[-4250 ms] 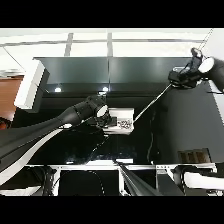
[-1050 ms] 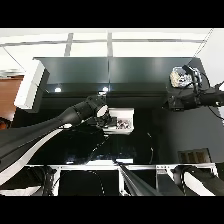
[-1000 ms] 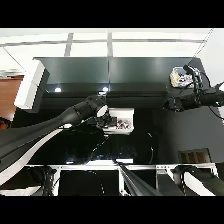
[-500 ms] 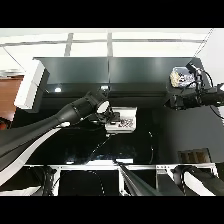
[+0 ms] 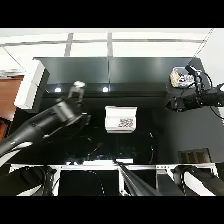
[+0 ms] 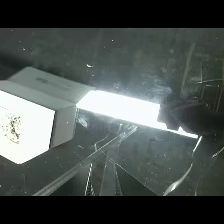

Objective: Fold the box and place the chain.

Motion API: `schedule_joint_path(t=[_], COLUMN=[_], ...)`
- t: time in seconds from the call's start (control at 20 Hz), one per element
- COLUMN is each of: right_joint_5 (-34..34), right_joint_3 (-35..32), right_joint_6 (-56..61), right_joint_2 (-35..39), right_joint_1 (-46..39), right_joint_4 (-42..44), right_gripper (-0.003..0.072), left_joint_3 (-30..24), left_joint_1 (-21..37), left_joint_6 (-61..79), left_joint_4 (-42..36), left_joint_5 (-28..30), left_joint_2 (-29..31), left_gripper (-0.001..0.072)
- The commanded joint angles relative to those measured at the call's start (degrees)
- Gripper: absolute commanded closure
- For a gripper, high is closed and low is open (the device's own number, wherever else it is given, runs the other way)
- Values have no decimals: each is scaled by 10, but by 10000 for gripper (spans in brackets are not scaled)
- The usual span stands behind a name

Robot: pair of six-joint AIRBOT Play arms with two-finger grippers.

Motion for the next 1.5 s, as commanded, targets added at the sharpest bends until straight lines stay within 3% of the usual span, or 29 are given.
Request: schedule_joint_path(t=[0.0, 0.05, 0.2, 0.25, 0.55, 0.7, 0.8, 0.85, 0.95, 1.1, 1.45], right_joint_5=[2, 2, 2, 2, 2, 6, 9, 9, 9, 9, 6], right_joint_3=[0, 0, 0, 0, 0, 0, 0, 0, 0, 0, 0], right_joint_6=[7, 8, 10, 15, 29, 50, 54, 58, 65, 67, 68], right_joint_2=[0, 0, 0, 0, 0, 0, 0, 0, 0, 0, 0], right_joint_1=[0, 0, 0, 0, 0, 0, 0, 0, 0, 0, 0], right_joint_4=[-2, -2, -1, 0, 0, 0, 0, 0, 1, 1, 0], right_gripper=[517, 517, 517, 517, 517, 518, 518, 517, 518, 518, 518], left_joint_3=[-128, -139, -139, -139, -132, -123, -122, -122, -122, -120, -118], left_joint_1=[98, 131, 195, 197, 153, 201, 250, 265, 267, 265, 253], left_joint_6=[151, 290, 619, 746, 1264, 1352, 1471, 1486, 1488, 1521, 1526], left_joint_4=[-172, -289, -508, -550, -573, -678, -794, -812, -771, -834, -847], left_joint_5=[177, 205, 196, 187, 239, 258, 221, 206, 216, 223, 206], left_joint_2=[95, 97, 62, 47, -17, -62, -94, -107, -123, -144, -146], left_gripper=[143, 143, 127, 15, -3, -3, -3, -3, -3, -3, -3])
